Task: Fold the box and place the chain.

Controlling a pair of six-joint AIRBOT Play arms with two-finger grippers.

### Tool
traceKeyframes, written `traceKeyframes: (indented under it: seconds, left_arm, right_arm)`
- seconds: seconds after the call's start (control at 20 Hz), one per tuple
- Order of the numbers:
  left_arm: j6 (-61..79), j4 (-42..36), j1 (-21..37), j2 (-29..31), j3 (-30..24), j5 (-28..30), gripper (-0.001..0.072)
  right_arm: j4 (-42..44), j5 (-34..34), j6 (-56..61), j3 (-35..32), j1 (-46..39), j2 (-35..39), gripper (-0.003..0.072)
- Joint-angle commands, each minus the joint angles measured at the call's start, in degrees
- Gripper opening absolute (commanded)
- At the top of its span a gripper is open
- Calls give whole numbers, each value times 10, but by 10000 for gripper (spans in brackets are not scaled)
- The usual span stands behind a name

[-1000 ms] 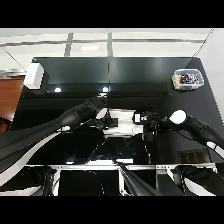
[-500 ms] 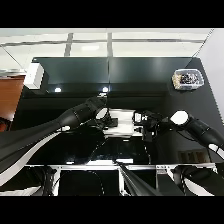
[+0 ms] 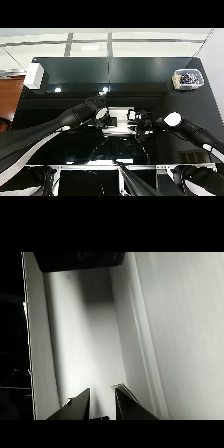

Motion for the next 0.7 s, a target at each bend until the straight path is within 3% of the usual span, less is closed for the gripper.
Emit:
traceKeyframes:
  seconds: [0.0, 0.05, 0.1, 0.15, 0.2, 0.25, 0.3, 0.4, 0.5, 0.65]
  left_arm:
    - [2, -2, 0, 0, 0, 0, 28]
    - [2, -2, 0, 0, 0, 0, 28]
    - [2, -2, 0, 0, 0, 0, 28]
    - [2, -2, 0, 0, 0, 0, 28]
    - [2, -2, 0, 0, 0, 0, 28]
    - [2, -2, 0, 0, 0, 0, 28]
    - [2, -2, 0, 0, 0, 0, 29]
    - [2, -2, 0, 0, 0, 0, 28]
    - [2, -2, 0, 0, 0, 0, 28]
    - [2, -2, 0, 0, 0, 1, 28]
  right_arm:
    - [5, -7, 15, 0, 3, -1, 365]
    - [2, -5, 15, 0, 3, -1, 356]
    - [-2, -3, 16, 0, 3, -1, 222]
    - [-4, -1, 17, 0, 3, -1, 227]
    - [-5, 0, 26, 0, 3, -1, 466]
    - [-13, 4, 27, 0, 3, -1, 488]
    - [-28, 4, 46, 0, 3, -1, 410]
    - [-62, 28, 132, 2, 0, 11, 2]
    - [-117, 85, 266, 18, -13, 40, 14]
    - [-206, 228, 501, 59, -77, 104, 14]
